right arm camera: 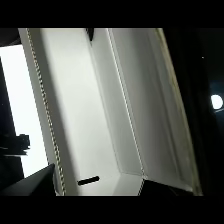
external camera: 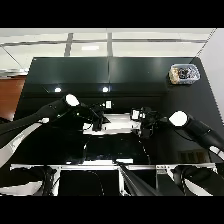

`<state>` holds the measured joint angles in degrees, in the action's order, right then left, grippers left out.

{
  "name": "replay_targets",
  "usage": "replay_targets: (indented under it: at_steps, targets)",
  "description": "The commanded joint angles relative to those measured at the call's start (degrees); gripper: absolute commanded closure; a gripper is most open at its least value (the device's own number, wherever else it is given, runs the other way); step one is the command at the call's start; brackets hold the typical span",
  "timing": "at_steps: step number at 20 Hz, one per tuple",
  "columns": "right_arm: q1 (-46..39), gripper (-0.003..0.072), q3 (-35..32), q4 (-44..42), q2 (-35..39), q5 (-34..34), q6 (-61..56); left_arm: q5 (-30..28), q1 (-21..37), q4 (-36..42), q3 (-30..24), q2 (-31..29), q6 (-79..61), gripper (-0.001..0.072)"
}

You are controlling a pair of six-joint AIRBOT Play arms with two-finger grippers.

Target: Fold the box and place the chain.

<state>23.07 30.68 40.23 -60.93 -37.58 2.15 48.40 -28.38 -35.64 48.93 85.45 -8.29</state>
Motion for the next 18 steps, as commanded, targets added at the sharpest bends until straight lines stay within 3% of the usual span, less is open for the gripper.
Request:
replay_targets:
  at_steps: [1,5,18]
  targets:
    - [-2.32,-0.0017,0.04,-7.06,-4.17,-2.93,9.16,0.0,0.02,0.11,0.0,0.04,0.0,0.0684]
    - [-6.62,-0.0017,0.04,-10.47,-6.75,-8.63,13.05,-0.04,0.02,0.13,0.0,0.04,0.0,0.0684]
    - [-4.74,-0.0017,0.04,-6.56,-10.93,-7.13,12.85,-0.2,0.02,0.28,0.0,0.11,-0.02,0.0684]
